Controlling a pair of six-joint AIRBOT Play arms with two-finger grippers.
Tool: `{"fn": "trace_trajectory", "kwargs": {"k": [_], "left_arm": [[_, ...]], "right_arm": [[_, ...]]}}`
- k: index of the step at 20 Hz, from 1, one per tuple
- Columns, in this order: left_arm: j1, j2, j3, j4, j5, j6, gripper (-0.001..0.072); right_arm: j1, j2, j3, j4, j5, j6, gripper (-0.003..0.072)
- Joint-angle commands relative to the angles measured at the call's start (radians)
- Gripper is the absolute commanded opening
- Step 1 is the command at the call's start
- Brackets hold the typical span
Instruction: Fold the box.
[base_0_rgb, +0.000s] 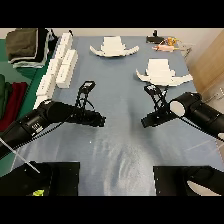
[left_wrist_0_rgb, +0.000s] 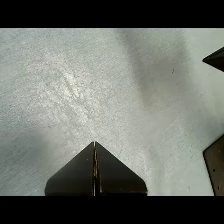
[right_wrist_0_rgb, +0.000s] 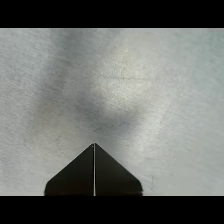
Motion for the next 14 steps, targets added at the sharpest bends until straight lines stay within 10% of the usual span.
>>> {"fn": "trace_trajectory", "kwargs": {"k": [1, 7, 9, 14], "left_arm": [[0.0, 0.0, 0.0, 0.0, 0.0, 0.0, 0.0016], [0.0, 0.0, 0.0, 0.0, 0.0, 0.0, 0.0016], [0.0, 0.0, 0.0, 0.0, 0.0, 0.0, 0.0016], [0.0, 0.0, 0.0, 0.0, 0.0, 0.0, 0.0016]], "right_arm": [[0.0, -0.016, -0.001, 0.125, -0.024, 0.009, 0.0006], [-0.313, -0.229, 0.404, -0.179, 0.087, 0.128, 0.0187], [-0.521, -0.36, 0.62, -0.155, 0.093, 0.113, 0.0407], [-0.913, -0.676, 0.971, 0.141, 0.023, 0.013, 0.0408]]}}
